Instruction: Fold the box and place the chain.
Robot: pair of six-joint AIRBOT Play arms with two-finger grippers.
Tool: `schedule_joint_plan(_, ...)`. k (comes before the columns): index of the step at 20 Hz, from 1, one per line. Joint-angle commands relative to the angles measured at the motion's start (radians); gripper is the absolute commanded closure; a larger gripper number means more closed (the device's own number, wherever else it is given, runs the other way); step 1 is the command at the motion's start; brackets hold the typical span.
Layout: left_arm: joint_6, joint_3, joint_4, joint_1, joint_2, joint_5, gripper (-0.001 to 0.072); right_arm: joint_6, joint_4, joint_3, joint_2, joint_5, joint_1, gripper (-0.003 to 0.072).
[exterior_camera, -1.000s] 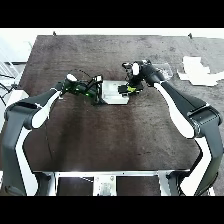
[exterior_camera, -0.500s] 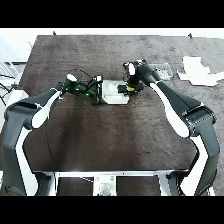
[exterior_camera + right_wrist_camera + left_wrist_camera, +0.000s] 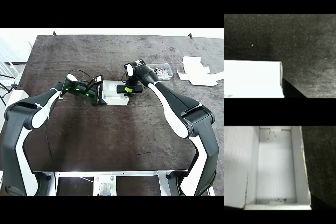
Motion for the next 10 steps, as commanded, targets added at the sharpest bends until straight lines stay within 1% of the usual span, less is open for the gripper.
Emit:
schedule_joint_plan(1, -0.001, 0.001, -0.001, 0.001, 0.001, 0.004, 0.0321, 0.024, 0.004, 0.000, -0.003, 0.011, 0.001, 0.0660)
schedule_joint_plan(3, -0.001, 0.001, -0.001, 0.001, 0.001, 0.004, 0.0321, 0.024, 0.004, 0.000, -0.003, 0.011, 0.001, 0.0663)
schedule_joint_plan(4, -0.001, 0.001, -0.001, 0.001, 0.001, 0.004, 0.0321, 0.024, 0.003, 0.000, -0.002, 0.011, 0.001, 0.0651)
schedule_joint_plan(5, -0.001, 0.001, -0.001, 0.001, 0.001, 0.004, 0.0321, 0.024, 0.003, 0.000, -0.002, 0.011, -0.002, 0.0490)
schedule_joint_plan(6, -0.001, 0.001, -0.001, 0.001, 0.001, 0.004, 0.0321, 0.023, 0.003, 0.000, 0.000, 0.012, -0.003, 0.0427)
schedule_joint_plan(8, -0.001, 0.001, -0.001, 0.001, 0.001, 0.004, 0.0321, 0.021, 0.001, 0.000, 0.006, 0.013, -0.005, 0.0421)
schedule_joint_plan(10, -0.001, 0.001, -0.001, 0.001, 0.001, 0.004, 0.0321, 0.019, 0.001, 0.001, 0.016, 0.017, -0.005, 0.0350)
